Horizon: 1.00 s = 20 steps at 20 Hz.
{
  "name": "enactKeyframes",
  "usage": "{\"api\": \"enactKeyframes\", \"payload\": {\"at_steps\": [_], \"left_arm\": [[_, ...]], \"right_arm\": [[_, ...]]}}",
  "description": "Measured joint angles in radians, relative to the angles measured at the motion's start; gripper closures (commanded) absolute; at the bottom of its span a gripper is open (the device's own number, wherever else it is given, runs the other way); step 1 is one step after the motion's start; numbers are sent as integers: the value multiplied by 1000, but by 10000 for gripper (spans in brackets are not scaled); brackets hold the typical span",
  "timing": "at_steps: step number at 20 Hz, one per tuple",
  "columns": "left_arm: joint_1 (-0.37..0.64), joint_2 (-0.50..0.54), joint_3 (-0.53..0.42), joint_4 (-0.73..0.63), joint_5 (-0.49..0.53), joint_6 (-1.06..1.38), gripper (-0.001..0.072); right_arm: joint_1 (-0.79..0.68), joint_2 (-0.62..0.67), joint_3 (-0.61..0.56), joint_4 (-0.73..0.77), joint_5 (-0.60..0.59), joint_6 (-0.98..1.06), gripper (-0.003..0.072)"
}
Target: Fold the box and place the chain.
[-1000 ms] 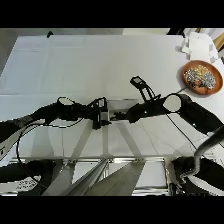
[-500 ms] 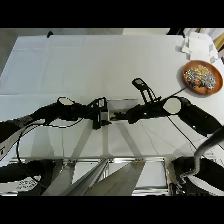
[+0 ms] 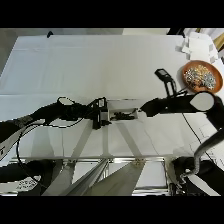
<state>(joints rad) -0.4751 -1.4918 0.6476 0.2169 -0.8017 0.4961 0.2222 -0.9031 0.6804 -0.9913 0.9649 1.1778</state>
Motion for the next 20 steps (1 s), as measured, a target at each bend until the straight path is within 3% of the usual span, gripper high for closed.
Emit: {"api": "enactKeyframes", "payload": {"at_steps": [5,7,8,15,16,17,20], "left_arm": [[0,0,0,0,0,0,573],[0,0,0,0,0,0,573],[0,0,0,0,0,0,573],[0,0,0,0,0,0,573],[0,0,0,0,0,0,573],[0,0,0,0,0,0,573],[0,0,0,0,0,0,573]], "right_arm": [[-189,12,0,-159,8,51,476],[-220,-16,0,-229,-23,88,377],[-229,-37,2,-266,-37,111,368],[-243,-278,117,-402,-79,211,347],[-237,-312,143,-410,-79,215,329],[-229,-347,171,-420,-74,225,265],[-197,-436,235,-460,-49,262,259]]}}
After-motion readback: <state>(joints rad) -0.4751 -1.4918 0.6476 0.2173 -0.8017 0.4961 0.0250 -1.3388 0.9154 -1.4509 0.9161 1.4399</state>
